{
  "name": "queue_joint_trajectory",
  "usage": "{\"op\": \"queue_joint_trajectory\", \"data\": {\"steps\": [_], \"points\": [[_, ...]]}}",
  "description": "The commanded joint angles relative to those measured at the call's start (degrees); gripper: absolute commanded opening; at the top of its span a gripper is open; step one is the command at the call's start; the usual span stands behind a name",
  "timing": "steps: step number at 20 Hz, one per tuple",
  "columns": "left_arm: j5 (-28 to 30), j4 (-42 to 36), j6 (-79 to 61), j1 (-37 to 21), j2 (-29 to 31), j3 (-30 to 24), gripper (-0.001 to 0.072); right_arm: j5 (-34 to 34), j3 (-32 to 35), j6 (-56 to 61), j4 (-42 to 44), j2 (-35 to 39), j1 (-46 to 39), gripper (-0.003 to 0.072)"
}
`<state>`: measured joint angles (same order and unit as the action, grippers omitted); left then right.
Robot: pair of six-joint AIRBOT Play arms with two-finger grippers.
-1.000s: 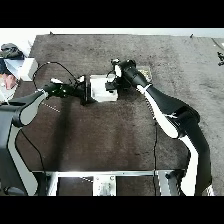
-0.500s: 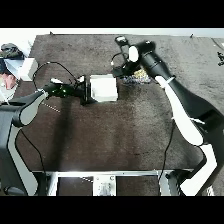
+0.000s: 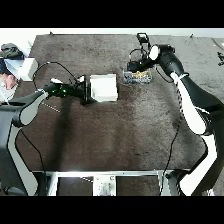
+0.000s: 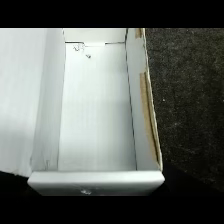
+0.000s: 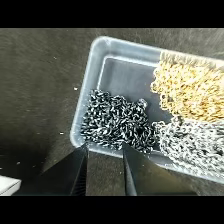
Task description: Fold the box and place the chain.
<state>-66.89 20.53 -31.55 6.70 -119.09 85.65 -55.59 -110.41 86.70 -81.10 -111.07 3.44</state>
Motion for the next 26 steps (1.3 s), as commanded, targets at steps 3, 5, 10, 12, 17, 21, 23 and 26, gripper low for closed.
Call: {"op": "queue_joint_trajectory", "data": {"steps": [3,5,10,12,17,21,23,26], "points": [[0.0,0.0,0.0,0.0,0.0,0.0,0.0232,2.9,0.0,-3.1,5.9,-3.9,-1.1,0.0269],[0.0,0.0,0.0,0.0,0.0,0.0,0.0233,2.9,0.0,-3.2,5.9,-4.6,-1.1,0.0269],[0.0,0.0,0.0,0.0,0.0,0.0,0.0232,3.1,0.0,-3.1,5.0,-6.2,-1.1,0.0269],[0.0,0.0,0.0,0.0,0.0,0.0,0.0232,3.6,0.0,-3.1,5.1,-6.5,-0.9,0.0269],[0.0,0.0,0.0,0.0,0.0,0.0,0.0232,3.7,0.0,-3.1,5.1,-7.6,-0.4,0.0269],[0.0,0.0,0.0,0.0,0.0,0.0,0.0233,3.8,0.0,-3.1,4.2,-7.9,0.0,0.0151],[0.0,0.0,0.0,0.0,0.0,0.0,0.0233,3.8,0.0,-3.1,4.2,-7.9,0.0,0.0119],[0.0,0.0,0.0,0.0,0.0,0.0,0.0232,3.7,-1.9,-3.1,3.8,-7.8,0.0,-0.0007]]}}
